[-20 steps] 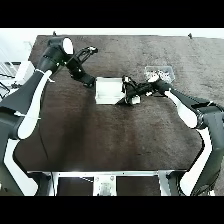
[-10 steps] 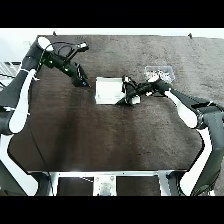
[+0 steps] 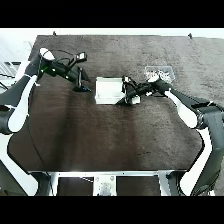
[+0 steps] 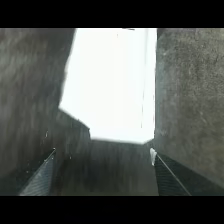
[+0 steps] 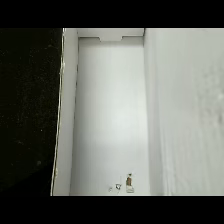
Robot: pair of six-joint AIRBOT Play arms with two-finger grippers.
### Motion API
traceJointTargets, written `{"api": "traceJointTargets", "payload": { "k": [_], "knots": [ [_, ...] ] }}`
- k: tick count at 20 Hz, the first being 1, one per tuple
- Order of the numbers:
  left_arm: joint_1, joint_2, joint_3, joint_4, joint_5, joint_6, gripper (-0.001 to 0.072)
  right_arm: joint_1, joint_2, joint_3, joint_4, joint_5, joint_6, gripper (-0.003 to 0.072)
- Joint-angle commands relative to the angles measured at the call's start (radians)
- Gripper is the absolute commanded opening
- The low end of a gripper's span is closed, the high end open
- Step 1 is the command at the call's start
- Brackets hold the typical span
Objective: Fold the box and place the chain.
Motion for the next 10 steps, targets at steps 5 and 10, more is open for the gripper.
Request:
{"api": "traceJointTargets", "payload": {
  "k": [5,10],
  "knots": [
    [0.001,0.000,-0.229,-0.148,0.187,0.344,0.0720,0.000,0.000,0.000,0.000,0.000,0.000,0.0475],
    [0.001,0.000,-0.234,-0.172,0.214,0.290,0.0720,0.000,0.000,0.000,0.000,0.000,0.000,0.0475]
  ]
}}
